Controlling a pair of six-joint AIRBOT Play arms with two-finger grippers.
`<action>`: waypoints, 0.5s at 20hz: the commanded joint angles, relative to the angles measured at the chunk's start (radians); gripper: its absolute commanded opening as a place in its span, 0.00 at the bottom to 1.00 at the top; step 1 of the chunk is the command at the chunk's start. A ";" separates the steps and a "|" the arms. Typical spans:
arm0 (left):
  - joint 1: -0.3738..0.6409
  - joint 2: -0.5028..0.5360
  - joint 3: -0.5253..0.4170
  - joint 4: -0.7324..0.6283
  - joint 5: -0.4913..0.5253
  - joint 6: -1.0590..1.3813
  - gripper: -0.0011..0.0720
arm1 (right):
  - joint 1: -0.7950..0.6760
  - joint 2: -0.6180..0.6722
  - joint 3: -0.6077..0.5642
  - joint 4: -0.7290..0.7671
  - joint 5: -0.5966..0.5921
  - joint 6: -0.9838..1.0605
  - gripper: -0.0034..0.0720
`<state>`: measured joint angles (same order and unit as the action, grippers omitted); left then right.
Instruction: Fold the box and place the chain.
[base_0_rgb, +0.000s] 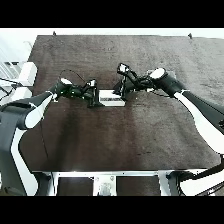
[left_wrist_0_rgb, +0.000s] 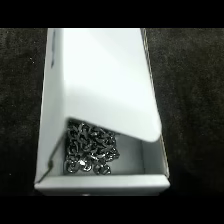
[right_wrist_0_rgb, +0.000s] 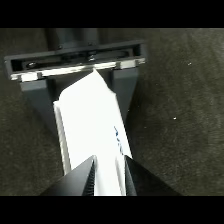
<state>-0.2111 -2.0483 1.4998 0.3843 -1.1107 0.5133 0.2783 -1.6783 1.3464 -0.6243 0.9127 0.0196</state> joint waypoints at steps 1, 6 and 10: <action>0.000 0.000 0.000 0.000 0.001 0.000 0.49 | 0.000 -0.001 -0.007 -0.002 0.003 -0.002 0.32; 0.000 0.000 0.000 0.000 0.001 0.000 0.49 | 0.001 -0.014 -0.008 -0.001 0.003 -0.002 0.32; 0.000 0.000 0.000 0.000 0.001 0.000 0.49 | 0.001 -0.014 -0.020 -0.001 0.004 -0.002 0.32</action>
<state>-0.2111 -2.0483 1.4994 0.3840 -1.1099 0.5125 0.2787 -1.6901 1.3342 -0.6266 0.9199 0.0177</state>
